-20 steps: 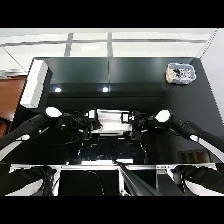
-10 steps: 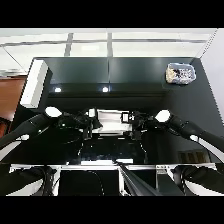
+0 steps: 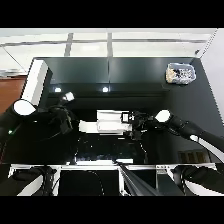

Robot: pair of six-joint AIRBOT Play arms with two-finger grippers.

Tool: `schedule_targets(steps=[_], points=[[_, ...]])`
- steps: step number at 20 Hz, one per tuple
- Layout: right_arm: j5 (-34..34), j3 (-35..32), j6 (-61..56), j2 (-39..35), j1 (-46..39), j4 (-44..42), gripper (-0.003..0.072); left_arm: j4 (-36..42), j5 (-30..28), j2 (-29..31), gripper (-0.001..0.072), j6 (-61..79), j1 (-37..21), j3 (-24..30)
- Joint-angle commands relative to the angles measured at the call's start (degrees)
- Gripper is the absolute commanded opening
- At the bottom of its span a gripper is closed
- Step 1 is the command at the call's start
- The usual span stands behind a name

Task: Fold the box and place the chain.

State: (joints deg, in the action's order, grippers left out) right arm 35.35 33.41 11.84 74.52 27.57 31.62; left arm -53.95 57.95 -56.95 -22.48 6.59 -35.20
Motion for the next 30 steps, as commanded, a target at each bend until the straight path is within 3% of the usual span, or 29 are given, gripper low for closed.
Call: schedule_targets(steps=[1,4,7,10,14,17,18,20,21,26,28,30], points=[[0.0,0.0,0.0,0.0,0.0,0.0,0.0125,-3.8,2.3,0.2,0.0028,-26.2,-7.6,1.1],[0.0,0.0,0.0,0.0,0.0,0.0,0.0125,2.4,9.4,-7.4,0.0028,-39.0,-12.4,1.8],[0.0,0.0,0.0,0.0,0.0,0.0,0.0124,15.8,9.2,-16.7,0.0026,-37.5,-11.8,2.6],[0.0,0.0,0.0,0.0,0.0,0.0,0.0124,18.3,7.5,-24.0,0.0024,-35.7,-7.6,2.2],[0.0,0.0,0.0,0.0,0.0,0.0,0.0125,19.6,4.2,-25.1,0.0026,-34.9,-2.6,1.7],[0.0,0.0,0.0,0.0,0.0,0.0,0.0125,24.0,11.3,-25.0,0.0048,-28.7,-3.1,-0.8],[0.0,0.0,0.0,0.0,0.0,0.0,0.0125,24.4,14.4,-25.0,0.0181,-26.8,-3.5,-2.1],[0.0,0.0,0.0,0.0,0.0,0.0,0.0125,24.4,17.9,-25.0,0.0546,-25.7,-3.3,-4.4],[0.0,0.0,0.0,0.0,0.0,0.0,0.0125,24.5,18.6,-25.0,0.0599,-25.7,-3.0,-5.3],[0.0,0.0,0.0,0.0,0.0,0.0,0.0125,23.9,14.5,-25.0,0.0591,-27.5,3.1,-7.2],[0.0,0.0,0.0,0.0,0.0,0.0,0.0125,21.4,11.6,-25.0,0.0462,-30.4,6.2,-8.4],[0.0,0.0,0.0,0.0,0.0,0.0,0.0125,17.6,10.1,-25.0,0.0461,-34.8,8.7,-10.3]])
